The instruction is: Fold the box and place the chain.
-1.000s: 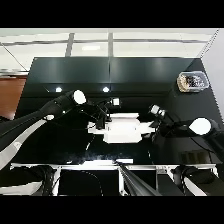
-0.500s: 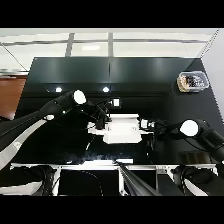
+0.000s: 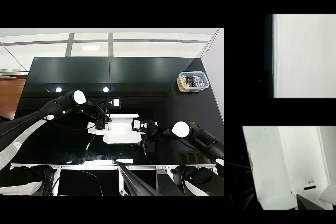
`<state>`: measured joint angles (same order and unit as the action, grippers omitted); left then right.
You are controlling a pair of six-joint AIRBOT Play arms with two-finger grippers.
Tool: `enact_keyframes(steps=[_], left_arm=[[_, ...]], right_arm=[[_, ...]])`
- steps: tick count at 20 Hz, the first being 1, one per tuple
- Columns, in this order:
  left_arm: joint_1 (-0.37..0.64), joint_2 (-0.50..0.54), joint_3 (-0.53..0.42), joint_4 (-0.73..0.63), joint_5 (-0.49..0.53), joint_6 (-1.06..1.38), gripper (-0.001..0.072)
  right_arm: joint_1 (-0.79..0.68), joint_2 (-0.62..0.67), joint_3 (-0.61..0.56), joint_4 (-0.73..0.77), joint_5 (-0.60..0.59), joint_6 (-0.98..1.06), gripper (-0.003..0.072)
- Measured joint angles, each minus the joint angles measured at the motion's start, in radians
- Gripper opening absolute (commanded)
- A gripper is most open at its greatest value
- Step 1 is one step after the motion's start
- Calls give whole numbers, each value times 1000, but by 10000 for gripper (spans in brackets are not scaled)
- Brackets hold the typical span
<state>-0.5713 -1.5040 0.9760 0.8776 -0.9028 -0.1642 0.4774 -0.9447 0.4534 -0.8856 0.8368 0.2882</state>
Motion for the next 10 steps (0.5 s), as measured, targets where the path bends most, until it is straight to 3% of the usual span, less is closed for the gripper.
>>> enact_keyframes(steps=[7, 10], left_arm=[[0, 0, 0, 0, 0, 0, 26], [0, 0, 0, 0, 0, 0, 26]], right_arm=[[5, -19, 0, 2, 7, -51, 609], [20, -43, 0, 2, -45, -56, 609]])
